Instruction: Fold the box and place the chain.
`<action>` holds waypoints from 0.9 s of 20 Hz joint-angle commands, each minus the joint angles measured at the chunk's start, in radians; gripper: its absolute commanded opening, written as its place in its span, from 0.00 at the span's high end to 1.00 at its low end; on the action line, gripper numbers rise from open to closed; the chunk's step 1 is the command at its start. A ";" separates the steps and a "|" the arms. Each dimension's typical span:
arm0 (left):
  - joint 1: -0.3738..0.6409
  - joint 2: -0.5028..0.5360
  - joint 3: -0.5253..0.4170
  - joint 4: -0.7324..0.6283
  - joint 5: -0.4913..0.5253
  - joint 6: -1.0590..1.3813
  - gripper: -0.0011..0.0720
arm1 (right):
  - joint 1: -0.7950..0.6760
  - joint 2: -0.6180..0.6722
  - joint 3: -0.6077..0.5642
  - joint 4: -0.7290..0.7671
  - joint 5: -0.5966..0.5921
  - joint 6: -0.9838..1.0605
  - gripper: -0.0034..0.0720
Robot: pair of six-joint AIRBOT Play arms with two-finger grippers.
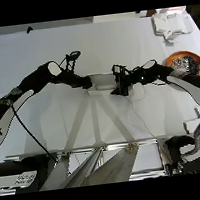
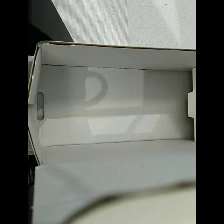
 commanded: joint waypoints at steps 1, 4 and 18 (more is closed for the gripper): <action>-0.040 -0.018 0.032 0.124 -0.002 -0.119 0.39 | 0.001 0.000 0.000 0.002 0.002 0.000 0.27; -0.079 -0.041 0.076 0.280 -0.010 -0.257 0.39 | 0.001 0.000 0.000 0.002 0.002 0.000 0.27; -0.171 -0.108 0.160 0.454 -0.121 -0.691 0.51 | 0.001 0.000 0.000 0.002 0.002 0.000 0.27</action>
